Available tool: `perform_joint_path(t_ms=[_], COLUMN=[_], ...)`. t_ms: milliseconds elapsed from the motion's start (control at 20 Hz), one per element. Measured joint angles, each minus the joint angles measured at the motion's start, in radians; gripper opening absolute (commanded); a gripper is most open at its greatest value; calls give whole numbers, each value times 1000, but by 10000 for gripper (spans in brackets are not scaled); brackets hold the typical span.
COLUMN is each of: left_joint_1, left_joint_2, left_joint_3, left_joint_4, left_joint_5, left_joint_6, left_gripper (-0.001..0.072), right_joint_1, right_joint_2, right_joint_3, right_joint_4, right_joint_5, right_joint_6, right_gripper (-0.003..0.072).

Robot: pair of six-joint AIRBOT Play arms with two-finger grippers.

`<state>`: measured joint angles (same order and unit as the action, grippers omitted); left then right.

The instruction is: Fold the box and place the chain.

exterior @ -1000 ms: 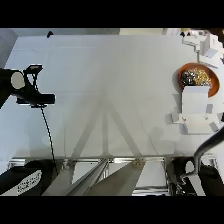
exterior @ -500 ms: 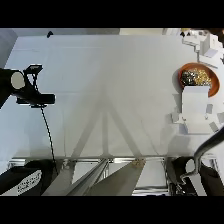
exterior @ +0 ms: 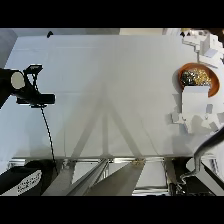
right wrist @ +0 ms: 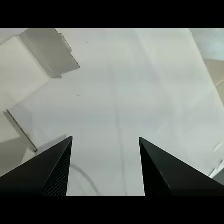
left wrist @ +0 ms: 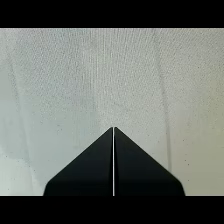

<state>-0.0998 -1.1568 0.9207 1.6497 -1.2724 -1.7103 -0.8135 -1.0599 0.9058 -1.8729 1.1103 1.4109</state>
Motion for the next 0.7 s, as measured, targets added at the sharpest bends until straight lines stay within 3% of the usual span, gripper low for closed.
perform_joint_path(t_ms=[100, 300, 600, 700], left_joint_1=[0, 0, 0, 0], left_joint_2=[0, 0, 0, 0], left_joint_3=[0, 0, 0, 0], left_joint_4=[0, 0, 0, 0], left_joint_5=[0, 0, 0, 0], left_joint_6=[0, 0, 0, 0], left_gripper=[8, 8, 8, 8], right_joint_1=[-35, -66, -77, -78], right_joint_2=[-73, -230, -449, -490], right_joint_3=[3, 55, 176, 194], right_joint_4=[29, 101, 283, 301], right_joint_5=[-64, -189, -199, -172], right_joint_6=[-69, -182, -357, -400], right_gripper=[594, 594, 559, 474])
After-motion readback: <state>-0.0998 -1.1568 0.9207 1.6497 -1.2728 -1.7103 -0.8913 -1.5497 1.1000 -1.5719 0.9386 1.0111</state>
